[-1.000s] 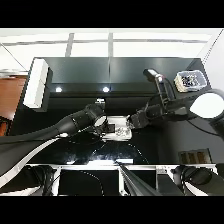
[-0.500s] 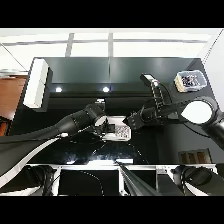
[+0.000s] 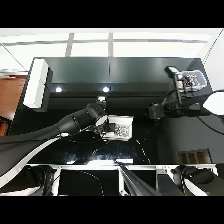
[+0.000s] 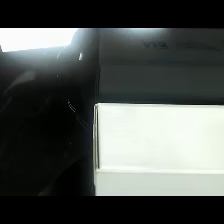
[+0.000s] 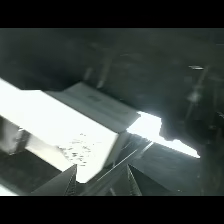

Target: Fold the box and place the chain.

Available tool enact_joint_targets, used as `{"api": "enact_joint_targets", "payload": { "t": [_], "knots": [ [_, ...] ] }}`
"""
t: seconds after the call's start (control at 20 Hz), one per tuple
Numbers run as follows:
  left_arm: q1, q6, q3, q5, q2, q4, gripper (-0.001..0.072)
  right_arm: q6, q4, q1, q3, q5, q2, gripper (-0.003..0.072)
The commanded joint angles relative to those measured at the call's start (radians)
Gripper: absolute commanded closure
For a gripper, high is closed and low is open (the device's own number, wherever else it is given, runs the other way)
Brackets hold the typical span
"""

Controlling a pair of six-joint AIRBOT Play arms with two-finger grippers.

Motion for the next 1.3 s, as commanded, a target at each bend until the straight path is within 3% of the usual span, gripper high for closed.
{"api": "enact_joint_targets", "payload": {
  "t": [0.0,0.1,0.2,0.35,0.5,0.6,0.75,0.9,1.05,1.15,1.25],
  "knots": [
    [0.016,-0.01,0.024,0.004,0.0,0.016,0.068,-0.002,-0.024,-0.085,0.001,0.03,0.027,0.0312],
    [0.037,-0.012,0.027,0.001,0.0,-0.019,0.0663,-0.002,-0.024,-0.093,0.001,0.029,0.027,0.0312],
    [0.048,-0.012,0.027,0.002,0.0,-0.052,0.0336,-0.003,-0.024,-0.093,0.001,0.013,0.027,0.0312],
    [0.049,0.042,0.041,-0.028,0.002,-0.112,0.0329,-0.004,-0.026,-0.093,0.001,-0.014,0.027,0.0312],
    [0.049,0.246,0.084,-0.173,0.041,-0.046,0.0329,-0.004,-0.03,-0.093,0.001,-0.022,0.027,0.0312],
    [0.056,0.359,0.081,-0.25,0.113,0.047,0.0328,-0.004,-0.041,-0.093,0.001,-0.021,0.027,0.0312],
    [0.137,0.476,0.042,-0.238,0.249,0.054,0.0329,-0.004,-0.048,-0.093,0.001,-0.021,0.027,0.0311],
    [0.282,0.676,-0.062,-0.155,0.403,-0.098,0.0329,-0.004,-0.048,-0.093,0.001,-0.021,0.027,0.0311],
    [0.459,1.035,-0.23,-0.053,0.537,-0.401,0.0332,-0.003,-0.048,-0.093,0.001,-0.021,0.027,0.0311],
    [0.571,1.277,-0.351,-0.005,0.565,-0.653,0.0332,-0.003,-0.048,-0.093,0.001,-0.021,0.027,0.0311],
    [0.663,1.328,-0.454,0.071,0.546,-0.76,0.0332,-0.001,-0.047,-0.093,0.001,-0.022,0.027,0.0311]
  ]
}}
